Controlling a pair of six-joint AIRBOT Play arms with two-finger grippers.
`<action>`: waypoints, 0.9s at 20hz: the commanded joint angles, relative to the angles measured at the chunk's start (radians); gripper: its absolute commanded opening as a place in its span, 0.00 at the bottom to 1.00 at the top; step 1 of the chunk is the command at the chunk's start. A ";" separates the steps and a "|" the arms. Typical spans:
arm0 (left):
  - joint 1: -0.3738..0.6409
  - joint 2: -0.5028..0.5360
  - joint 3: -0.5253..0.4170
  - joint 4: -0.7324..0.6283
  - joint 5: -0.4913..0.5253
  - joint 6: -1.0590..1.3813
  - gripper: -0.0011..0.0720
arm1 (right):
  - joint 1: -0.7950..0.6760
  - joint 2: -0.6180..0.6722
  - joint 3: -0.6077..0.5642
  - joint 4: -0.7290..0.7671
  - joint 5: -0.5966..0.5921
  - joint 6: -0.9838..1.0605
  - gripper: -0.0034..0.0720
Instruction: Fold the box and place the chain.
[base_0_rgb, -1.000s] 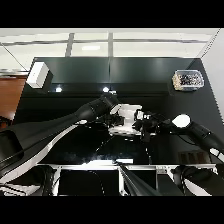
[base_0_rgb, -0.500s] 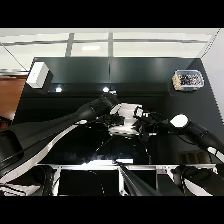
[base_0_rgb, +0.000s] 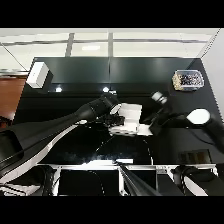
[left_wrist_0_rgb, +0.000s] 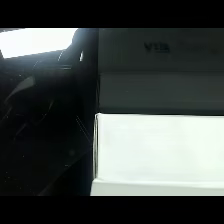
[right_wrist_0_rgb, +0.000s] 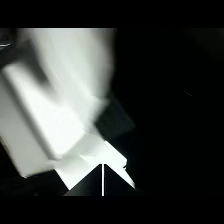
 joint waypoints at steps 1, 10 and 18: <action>0.001 0.000 0.000 0.001 0.000 0.002 0.05 | -0.300 0.080 0.016 -0.086 0.039 0.485 0.05; 0.001 0.000 0.000 0.001 0.001 0.002 0.05 | -0.362 -0.259 -0.095 0.070 0.230 0.451 0.05; 0.001 0.000 0.000 -0.001 -0.002 0.002 0.05 | -0.162 -0.404 -0.076 0.375 0.216 0.221 0.06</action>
